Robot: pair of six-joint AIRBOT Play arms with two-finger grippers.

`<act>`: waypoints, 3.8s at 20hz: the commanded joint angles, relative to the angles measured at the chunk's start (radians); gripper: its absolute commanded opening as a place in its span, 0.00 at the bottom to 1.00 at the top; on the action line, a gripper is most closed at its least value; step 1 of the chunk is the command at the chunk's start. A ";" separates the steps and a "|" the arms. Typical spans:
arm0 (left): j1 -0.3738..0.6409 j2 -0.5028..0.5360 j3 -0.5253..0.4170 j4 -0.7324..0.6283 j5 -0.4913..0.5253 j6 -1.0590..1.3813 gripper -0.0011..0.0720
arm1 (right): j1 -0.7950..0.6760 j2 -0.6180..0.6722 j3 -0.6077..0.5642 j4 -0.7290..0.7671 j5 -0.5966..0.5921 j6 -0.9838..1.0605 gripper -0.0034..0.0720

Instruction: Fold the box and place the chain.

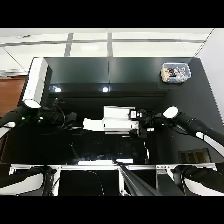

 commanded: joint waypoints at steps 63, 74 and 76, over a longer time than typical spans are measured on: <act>-0.748 -0.217 0.605 0.761 -0.095 -1.077 0.38 | 0.000 0.000 0.000 0.000 0.000 0.000 0.26; -0.747 -0.217 0.610 0.779 -0.120 -1.082 0.55 | 0.000 0.000 0.000 0.000 0.000 0.000 0.26; -0.747 -0.218 0.610 0.779 -0.112 -1.099 0.55 | 0.000 0.000 0.000 0.000 0.000 0.000 0.26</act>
